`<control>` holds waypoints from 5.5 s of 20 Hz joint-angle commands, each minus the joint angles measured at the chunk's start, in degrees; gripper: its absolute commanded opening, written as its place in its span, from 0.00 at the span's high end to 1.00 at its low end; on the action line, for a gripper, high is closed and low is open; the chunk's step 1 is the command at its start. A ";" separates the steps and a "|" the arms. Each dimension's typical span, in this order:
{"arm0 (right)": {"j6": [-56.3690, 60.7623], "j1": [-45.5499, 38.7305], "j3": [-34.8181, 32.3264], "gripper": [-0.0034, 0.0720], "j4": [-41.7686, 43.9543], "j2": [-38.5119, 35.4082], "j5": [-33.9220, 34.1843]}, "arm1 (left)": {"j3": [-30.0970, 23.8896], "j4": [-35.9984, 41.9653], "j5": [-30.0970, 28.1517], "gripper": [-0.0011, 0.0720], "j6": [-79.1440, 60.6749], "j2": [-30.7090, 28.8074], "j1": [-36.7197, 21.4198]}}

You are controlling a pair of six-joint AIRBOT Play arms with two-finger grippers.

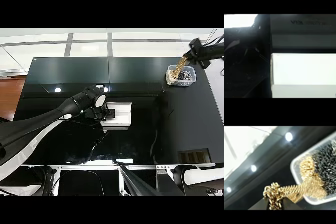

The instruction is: Fold the box and place the chain.

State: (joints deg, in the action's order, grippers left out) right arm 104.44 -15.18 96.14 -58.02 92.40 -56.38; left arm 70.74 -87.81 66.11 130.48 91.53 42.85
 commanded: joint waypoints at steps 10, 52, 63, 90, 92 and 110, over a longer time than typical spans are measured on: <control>-17.84 -0.11 0.98 0.94 5.88 -25.90 -12.48 | 0.02 -0.02 -0.02 0.95 -0.02 -0.04 -0.02; -17.25 32.70 -7.30 0.94 16.20 -31.85 -20.00 | 0.00 -0.02 0.04 0.95 -0.02 -0.04 -0.02; -17.09 33.53 -27.56 0.93 13.18 -31.56 -13.35 | 0.00 -0.02 0.13 0.95 -0.02 -0.04 -0.02; -12.13 41.18 -34.38 0.93 7.48 -31.21 -2.25 | 0.00 -0.02 0.15 0.95 0.00 -0.04 -0.02; -10.71 42.95 -35.76 0.93 3.91 -30.32 -2.14 | 0.00 -0.02 0.09 0.95 0.00 -0.04 -0.02; -8.83 32.63 -37.73 0.47 -6.71 -31.28 -10.08 | 0.02 1.31 -1.46 0.80 -0.26 -0.13 0.09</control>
State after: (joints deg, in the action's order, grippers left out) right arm 96.05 20.12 58.35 -62.85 62.17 -63.05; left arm 70.74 -87.77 65.06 130.37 91.50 42.89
